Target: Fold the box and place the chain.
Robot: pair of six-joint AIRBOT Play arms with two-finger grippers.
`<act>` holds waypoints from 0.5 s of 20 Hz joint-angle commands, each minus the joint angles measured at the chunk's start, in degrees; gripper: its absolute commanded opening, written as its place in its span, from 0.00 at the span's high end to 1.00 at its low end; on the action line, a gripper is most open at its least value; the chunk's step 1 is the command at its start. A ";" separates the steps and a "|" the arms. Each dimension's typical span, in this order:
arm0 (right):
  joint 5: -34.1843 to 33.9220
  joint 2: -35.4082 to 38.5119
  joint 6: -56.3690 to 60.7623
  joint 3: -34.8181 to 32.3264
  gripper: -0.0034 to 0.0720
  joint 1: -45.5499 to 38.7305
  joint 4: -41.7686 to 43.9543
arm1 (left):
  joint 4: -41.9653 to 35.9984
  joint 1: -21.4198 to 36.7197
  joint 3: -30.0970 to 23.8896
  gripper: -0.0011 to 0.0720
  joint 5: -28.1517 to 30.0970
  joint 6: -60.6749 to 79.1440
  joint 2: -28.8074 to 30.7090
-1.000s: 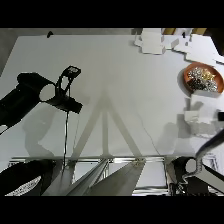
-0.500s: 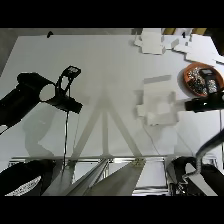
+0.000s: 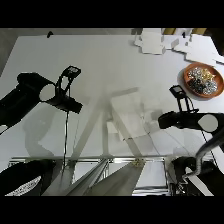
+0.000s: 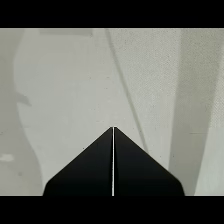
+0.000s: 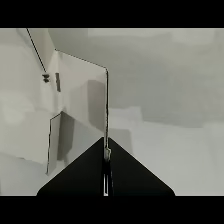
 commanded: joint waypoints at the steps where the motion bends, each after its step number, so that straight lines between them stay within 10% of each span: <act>1: -3.30 0.72 0.00 -1.86 0.92 3.67 1.81 | 0.02 0.04 -0.02 0.97 0.04 0.02 0.04; 6: -3.56 0.72 -0.02 -1.86 0.92 3.65 1.64 | -2.43 0.04 -0.02 0.95 8.31 0.57 -0.15; 8: -3.65 0.72 -0.02 -1.86 0.92 3.65 1.64 | -6.45 0.07 -0.04 0.65 14.88 7.45 -1.01; 10: -3.63 0.72 -0.02 -1.86 0.92 3.65 1.64 | -20.61 0.46 -0.02 0.59 20.39 21.86 -2.78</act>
